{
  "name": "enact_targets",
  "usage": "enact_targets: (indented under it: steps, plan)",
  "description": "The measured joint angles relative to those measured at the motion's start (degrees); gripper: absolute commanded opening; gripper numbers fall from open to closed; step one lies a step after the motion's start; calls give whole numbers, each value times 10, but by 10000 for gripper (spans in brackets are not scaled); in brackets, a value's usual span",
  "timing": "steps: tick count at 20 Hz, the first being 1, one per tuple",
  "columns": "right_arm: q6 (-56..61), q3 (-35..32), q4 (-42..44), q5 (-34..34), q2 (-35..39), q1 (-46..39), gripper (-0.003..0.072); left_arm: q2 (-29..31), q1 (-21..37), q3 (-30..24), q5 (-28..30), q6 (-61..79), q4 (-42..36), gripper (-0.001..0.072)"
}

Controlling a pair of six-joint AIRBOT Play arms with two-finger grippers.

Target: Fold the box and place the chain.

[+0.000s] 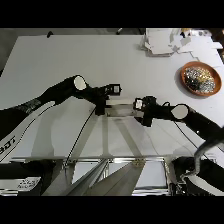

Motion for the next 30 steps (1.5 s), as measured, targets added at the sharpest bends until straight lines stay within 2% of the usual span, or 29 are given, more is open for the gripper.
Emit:
enact_targets:
  steps: [9,18,20,23,25,29,30]
  plan:
    - [-185,5,141,68,-37,-61,688,0,0,0,0,0,0,12]
    - [-240,49,184,143,-133,-74,677,0,0,0,0,0,0,12]
    - [-243,57,188,150,-152,-75,633,0,0,0,0,0,0,12]
    - [-249,62,191,158,-171,-75,627,0,0,0,0,0,0,12]
    - [-254,64,191,160,-179,-76,518,0,0,0,-1,0,0,12]
    - [-259,65,193,163,-190,-76,503,0,0,0,-2,1,0,12]
    - [-259,65,193,163,-191,-76,451,0,0,0,-2,1,0,12]
